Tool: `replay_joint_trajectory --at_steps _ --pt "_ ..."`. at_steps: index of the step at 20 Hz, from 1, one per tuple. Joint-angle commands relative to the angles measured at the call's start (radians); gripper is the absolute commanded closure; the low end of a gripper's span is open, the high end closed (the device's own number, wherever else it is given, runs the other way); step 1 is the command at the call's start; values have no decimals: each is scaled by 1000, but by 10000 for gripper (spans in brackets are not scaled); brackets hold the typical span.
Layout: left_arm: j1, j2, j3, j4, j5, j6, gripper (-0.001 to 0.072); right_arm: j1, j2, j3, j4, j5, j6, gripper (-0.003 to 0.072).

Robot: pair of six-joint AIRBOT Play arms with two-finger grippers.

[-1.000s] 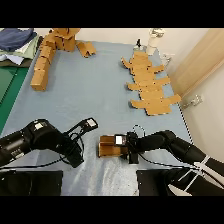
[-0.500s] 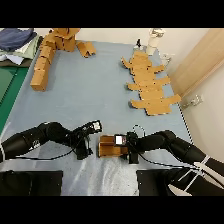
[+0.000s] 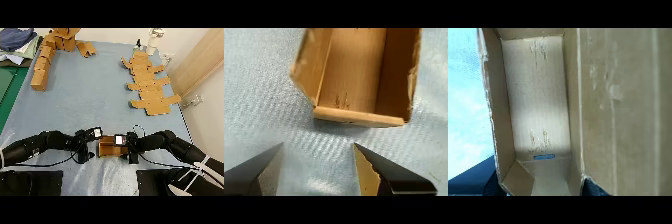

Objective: Fold the box.

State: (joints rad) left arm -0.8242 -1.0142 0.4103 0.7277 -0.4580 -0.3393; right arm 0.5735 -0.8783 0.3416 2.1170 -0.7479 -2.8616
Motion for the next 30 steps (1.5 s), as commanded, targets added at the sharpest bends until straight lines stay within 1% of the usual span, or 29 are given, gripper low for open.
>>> replay_joint_trajectory --at_steps 1,2,4,6,9,13,17,23,30 --pt "-6 61 -35 -100 10 40 19 0 0 1 0 -2 0 168" --pt "-11 64 -40 -139 11 85 19 0 0 1 0 -2 0 168" --pt "-28 56 -50 -172 12 148 20 0 0 1 0 -2 0 168" --pt "-44 41 -51 -183 22 167 19 0 0 1 0 -2 0 168" --pt "-55 34 -51 -186 75 168 19 0 0 1 0 -1 0 168" --pt "-67 23 -50 -187 84 168 19 0 0 1 0 -2 0 168" --pt "-105 6 -50 -209 128 168 20 0 0 1 0 -2 0 168" --pt "-105 -52 -5 -209 128 168 19 0 0 1 0 -2 0 168" --pt "-105 -95 26 -208 121 179 19 0 0 1 0 -2 0 168"
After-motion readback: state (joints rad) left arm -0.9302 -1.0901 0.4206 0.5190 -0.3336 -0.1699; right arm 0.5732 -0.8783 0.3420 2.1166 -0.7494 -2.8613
